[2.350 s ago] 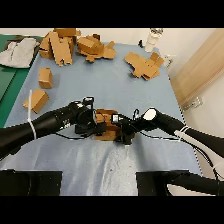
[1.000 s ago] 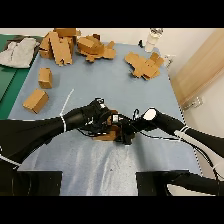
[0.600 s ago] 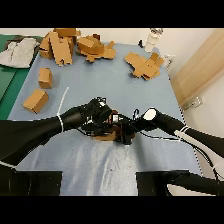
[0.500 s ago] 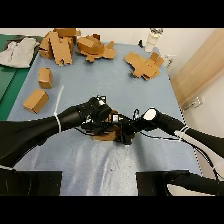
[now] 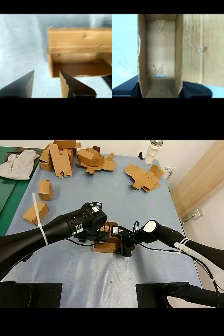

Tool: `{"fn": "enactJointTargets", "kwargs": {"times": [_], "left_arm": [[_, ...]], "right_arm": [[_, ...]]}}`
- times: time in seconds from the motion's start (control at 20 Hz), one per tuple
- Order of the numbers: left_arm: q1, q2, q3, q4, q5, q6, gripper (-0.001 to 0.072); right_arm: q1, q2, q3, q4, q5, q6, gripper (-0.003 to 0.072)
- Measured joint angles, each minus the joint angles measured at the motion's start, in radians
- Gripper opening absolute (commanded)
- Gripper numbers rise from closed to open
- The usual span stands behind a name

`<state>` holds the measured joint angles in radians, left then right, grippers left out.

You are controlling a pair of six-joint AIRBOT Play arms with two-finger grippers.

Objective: Fold the box.

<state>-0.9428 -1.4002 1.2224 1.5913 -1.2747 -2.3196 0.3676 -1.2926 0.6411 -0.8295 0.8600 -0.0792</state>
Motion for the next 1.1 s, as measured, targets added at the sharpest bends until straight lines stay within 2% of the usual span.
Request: {"fn": "enactJointTargets", "kwargs": {"times": [0.1, 0.15, 0.2, 0.4, 0.5, 0.55, 0.65, 0.8, 0.9, 1.0, 1.1], "left_arm": [[0.008, 0.007, 0.000, 0.019, -0.027, 0.000, 0.0343], [0.011, 0.012, 0.000, 0.020, -0.037, 0.000, 0.0297], [0.011, 0.018, 0.000, 0.025, -0.047, 0.000, 0.0010], [0.021, 0.069, -0.014, 0.112, -0.090, 0.030, 0.0012], [0.060, 0.120, -0.046, 0.125, -0.062, 0.198, 0.0011], [0.093, 0.144, -0.063, 0.079, -0.024, 0.327, 0.0011], [0.208, 0.183, -0.098, -0.138, 0.051, 0.664, 0.0012], [0.520, 0.178, -0.136, -0.577, 0.141, 1.234, 0.0014], [0.686, 0.141, -0.148, -0.794, 0.175, 1.563, 0.0014], [0.794, 0.090, -0.154, -0.951, 0.209, 1.827, 0.0014], [0.837, 0.034, -0.157, -1.075, 0.203, 2.059, 0.0013]], "right_arm": [[0.000, 0.000, 0.000, 0.000, 0.000, 0.000, 0.0521], [0.000, 0.000, 0.000, 0.000, 0.000, 0.000, 0.0522], [0.000, 0.000, 0.000, 0.000, 0.000, 0.000, 0.0521], [0.000, 0.000, 0.000, 0.000, 0.000, 0.000, 0.0521], [0.000, 0.000, 0.000, 0.000, 0.000, 0.000, 0.0521], [0.000, 0.000, 0.000, 0.000, 0.000, 0.000, 0.0521], [0.000, 0.000, 0.000, 0.000, 0.000, 0.000, 0.0522], [0.000, 0.000, 0.000, 0.000, 0.000, 0.000, 0.0521], [0.000, 0.000, 0.000, 0.000, 0.000, 0.000, 0.0521], [0.000, 0.000, 0.000, 0.000, -0.001, 0.000, 0.0521], [0.000, 0.000, 0.000, -0.001, -0.001, 0.000, 0.0521]]}}
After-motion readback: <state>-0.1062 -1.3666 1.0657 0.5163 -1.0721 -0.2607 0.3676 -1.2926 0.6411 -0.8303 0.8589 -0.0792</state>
